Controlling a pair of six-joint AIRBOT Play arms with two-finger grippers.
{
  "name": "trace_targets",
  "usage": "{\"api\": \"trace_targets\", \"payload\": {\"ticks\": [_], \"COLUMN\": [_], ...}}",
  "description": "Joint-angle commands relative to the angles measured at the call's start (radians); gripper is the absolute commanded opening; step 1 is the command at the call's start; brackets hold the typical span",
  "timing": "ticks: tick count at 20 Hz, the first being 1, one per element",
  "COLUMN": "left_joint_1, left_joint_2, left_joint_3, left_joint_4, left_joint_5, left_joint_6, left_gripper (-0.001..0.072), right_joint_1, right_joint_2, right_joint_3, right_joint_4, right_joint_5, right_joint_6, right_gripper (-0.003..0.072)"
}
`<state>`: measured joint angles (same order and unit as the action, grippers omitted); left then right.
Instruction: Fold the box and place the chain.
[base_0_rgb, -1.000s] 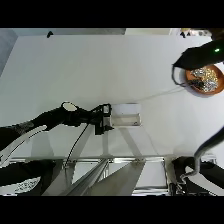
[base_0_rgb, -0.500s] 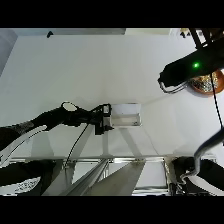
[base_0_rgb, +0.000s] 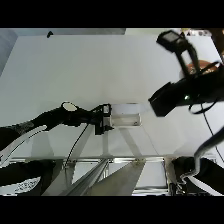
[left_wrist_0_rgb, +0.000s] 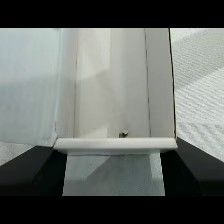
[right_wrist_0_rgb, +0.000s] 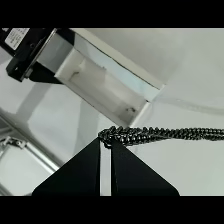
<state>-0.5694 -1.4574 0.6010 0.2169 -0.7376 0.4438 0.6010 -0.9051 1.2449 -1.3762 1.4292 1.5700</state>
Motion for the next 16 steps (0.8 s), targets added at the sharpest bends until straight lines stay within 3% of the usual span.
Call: {"api": "trace_targets", "payload": {"ticks": [1,5,16], "left_joint_1": [0.000,0.000,0.000], "left_joint_2": [0.000,0.000,0.000], "left_joint_3": [0.000,0.000,0.000], "left_joint_4": [0.000,0.000,0.000], "left_joint_5": [0.000,0.000,0.000], "left_joint_6": [0.000,0.000,0.000], "left_gripper": [0.0134,0.0134,0.0134], "right_joint_1": [0.113,0.237,0.245], "right_joint_2": [0.045,0.043,0.040], "right_joint_3": [-0.142,-0.264,-0.451], "right_joint_4": [0.000,-0.032,-0.040], "right_joint_5": [-0.176,-0.384,-0.602], "right_joint_6": [0.074,0.149,0.275], "right_gripper": [0.0018,0.0018,0.0019]}}
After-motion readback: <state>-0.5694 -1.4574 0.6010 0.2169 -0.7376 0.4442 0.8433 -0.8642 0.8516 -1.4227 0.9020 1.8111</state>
